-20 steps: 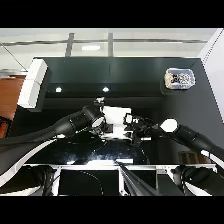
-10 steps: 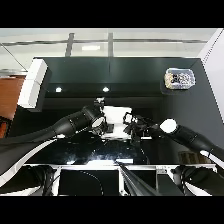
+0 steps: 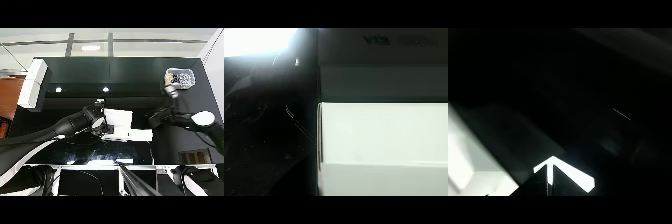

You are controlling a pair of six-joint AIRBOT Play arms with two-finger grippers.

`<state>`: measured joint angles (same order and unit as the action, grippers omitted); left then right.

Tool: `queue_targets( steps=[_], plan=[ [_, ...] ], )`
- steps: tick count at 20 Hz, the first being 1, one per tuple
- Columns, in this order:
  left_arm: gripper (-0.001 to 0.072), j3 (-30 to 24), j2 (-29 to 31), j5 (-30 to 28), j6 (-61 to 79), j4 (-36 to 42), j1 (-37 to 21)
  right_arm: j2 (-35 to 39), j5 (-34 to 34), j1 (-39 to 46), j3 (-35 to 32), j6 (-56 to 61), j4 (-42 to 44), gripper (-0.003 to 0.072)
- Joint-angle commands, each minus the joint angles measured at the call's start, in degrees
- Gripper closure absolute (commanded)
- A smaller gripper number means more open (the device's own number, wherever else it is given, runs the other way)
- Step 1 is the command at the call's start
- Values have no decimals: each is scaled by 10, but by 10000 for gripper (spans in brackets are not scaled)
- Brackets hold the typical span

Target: Fold the box and place the chain.

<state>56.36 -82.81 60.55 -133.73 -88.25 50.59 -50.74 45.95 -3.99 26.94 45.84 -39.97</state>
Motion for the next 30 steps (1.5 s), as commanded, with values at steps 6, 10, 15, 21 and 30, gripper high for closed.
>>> queue_targets(
  steps=[6, 10, 15, 21, 30],
  plan=[
    [681, 0, 0, -2, -3, 0, 0, -77, 238, 205, -4, 297, -103, 633],
    [681, 0, 0, -4, -3, 0, 0, -146, 245, 140, -4, 298, -96, 633],
    [681, 0, 0, -7, -3, 0, 0, -201, 208, 30, -4, 286, -21, 633],
    [681, 0, 0, -7, -3, 0, 0, -200, 227, 0, 31, 228, 44, 195],
    [680, 0, 0, -16, -3, 0, 0, -200, 276, -1, 68, 207, 44, 78]
  ],
)
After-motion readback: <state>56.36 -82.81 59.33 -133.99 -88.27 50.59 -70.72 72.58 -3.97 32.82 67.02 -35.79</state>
